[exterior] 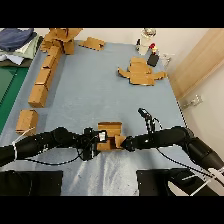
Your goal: Fold the box.
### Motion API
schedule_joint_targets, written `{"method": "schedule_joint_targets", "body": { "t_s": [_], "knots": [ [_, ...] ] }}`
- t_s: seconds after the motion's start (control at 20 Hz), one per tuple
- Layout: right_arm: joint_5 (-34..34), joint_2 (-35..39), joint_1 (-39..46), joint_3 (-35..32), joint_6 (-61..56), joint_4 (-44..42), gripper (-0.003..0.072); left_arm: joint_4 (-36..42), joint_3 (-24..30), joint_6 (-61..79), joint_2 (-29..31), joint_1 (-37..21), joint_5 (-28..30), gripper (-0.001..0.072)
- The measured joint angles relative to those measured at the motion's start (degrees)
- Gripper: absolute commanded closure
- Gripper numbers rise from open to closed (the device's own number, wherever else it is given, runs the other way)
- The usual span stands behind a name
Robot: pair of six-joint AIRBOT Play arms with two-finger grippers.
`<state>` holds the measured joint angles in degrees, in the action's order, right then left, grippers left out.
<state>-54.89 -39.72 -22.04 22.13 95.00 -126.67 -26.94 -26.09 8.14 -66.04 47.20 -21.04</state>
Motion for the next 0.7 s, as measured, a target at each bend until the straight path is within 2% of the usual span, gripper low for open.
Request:
{"method": "schedule_joint_targets", "body": {
  "t_s": [0.2, 0.4, 0.7],
  "knots": [
    [0.9, -4.2, -0.1, 1.4, 0.0, -0.4, 0.0246, 0.0, 0.0, 0.0, 0.0, 0.0, 0.0, 0.0188],
    [1.1, -9.7, -3.3, 6.1, -3.5, 1.8, 0.0252, 0.0, 0.0, 0.0, 0.0, 0.0, 0.0, 0.0188],
    [-0.2, -18.8, -14.2, 14.3, -22.8, 16.1, 0.0253, 0.0, 0.0, 0.0, 0.0, 0.0, 0.0, 0.0188]
  ]
}}
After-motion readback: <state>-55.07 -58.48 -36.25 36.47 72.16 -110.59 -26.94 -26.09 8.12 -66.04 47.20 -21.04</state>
